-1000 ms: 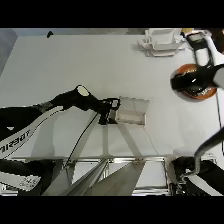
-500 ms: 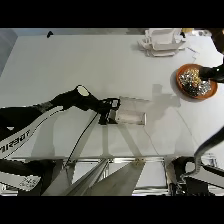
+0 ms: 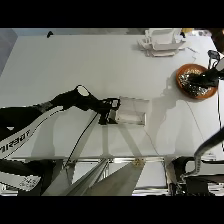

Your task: Fold the box and place the chain.

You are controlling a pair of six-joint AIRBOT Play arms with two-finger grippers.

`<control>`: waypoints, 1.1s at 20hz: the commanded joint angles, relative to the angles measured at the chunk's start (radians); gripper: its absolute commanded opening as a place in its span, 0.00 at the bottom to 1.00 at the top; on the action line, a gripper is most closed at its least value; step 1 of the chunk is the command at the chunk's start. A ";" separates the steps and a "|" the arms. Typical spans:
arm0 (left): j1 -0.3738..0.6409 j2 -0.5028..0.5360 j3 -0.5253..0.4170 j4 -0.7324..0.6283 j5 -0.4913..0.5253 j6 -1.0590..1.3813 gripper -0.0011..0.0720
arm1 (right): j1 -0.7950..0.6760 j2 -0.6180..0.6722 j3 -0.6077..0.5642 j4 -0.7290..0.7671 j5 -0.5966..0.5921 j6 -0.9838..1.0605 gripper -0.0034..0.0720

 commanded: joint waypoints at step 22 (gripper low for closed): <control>0.000 0.000 0.001 0.000 0.000 0.000 0.03 | -0.002 0.008 0.000 -0.012 0.065 -0.008 0.06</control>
